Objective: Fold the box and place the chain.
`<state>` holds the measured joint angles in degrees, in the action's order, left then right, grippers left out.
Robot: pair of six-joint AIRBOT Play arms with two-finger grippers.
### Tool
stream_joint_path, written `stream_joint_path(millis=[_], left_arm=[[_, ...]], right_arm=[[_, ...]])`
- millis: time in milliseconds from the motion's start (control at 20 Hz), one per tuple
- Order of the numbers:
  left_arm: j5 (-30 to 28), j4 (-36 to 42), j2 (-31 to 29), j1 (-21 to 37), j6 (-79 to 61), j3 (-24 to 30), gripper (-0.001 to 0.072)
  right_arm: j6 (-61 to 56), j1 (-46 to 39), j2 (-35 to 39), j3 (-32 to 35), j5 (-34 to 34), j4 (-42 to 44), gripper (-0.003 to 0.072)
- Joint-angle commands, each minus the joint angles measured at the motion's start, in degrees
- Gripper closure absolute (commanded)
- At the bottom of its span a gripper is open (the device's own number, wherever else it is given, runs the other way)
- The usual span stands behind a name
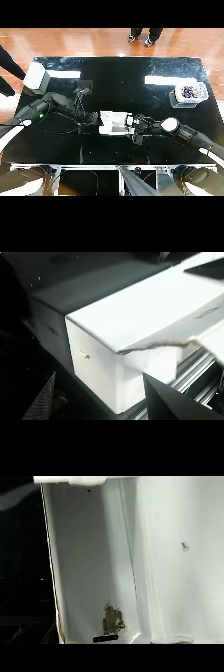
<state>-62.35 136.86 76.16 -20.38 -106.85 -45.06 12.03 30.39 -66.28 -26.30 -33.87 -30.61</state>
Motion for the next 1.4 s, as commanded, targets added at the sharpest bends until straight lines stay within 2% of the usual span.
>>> stream_joint_path(millis=[0, 200, 400, 550, 900, 1050, 1350], left_arm=[[0.42, 0.04, -0.48, -0.24, 0.66, -0.26, 0.0074], [5.49, -0.31, -0.46, -1.62, 1.53, -0.26, 0.0074], [6.82, -3.37, -0.37, -5.27, 3.74, -0.26, 0.0074], [10.16, -6.67, -0.39, -8.33, 8.33, -0.28, 0.0074], [14.38, -10.67, -0.42, -11.76, 15.47, -0.28, 0.0075], [13.81, -10.62, -0.42, -12.15, 15.91, -0.28, 0.0075], [5.81, -12.11, -0.42, -11.93, 16.02, -2.84, 0.0075]], right_arm=[[0.0, 0.0, -0.02, 0.02, 0.0, -0.07, 0.0134], [0.0, 0.0, -0.02, 0.02, 0.02, -0.07, 0.0134], [0.0, 0.0, -0.02, 0.02, 0.02, -0.07, 0.0134], [0.0, 0.0, -0.02, 0.02, 0.02, -0.07, 0.0134], [0.0, 0.0, -0.02, 0.02, 0.02, -0.07, 0.0134], [0.0, 0.0, -0.02, 0.02, 0.02, -0.07, 0.0134], [0.0, 0.0, -0.02, 0.02, 0.02, -0.07, 0.0134]])
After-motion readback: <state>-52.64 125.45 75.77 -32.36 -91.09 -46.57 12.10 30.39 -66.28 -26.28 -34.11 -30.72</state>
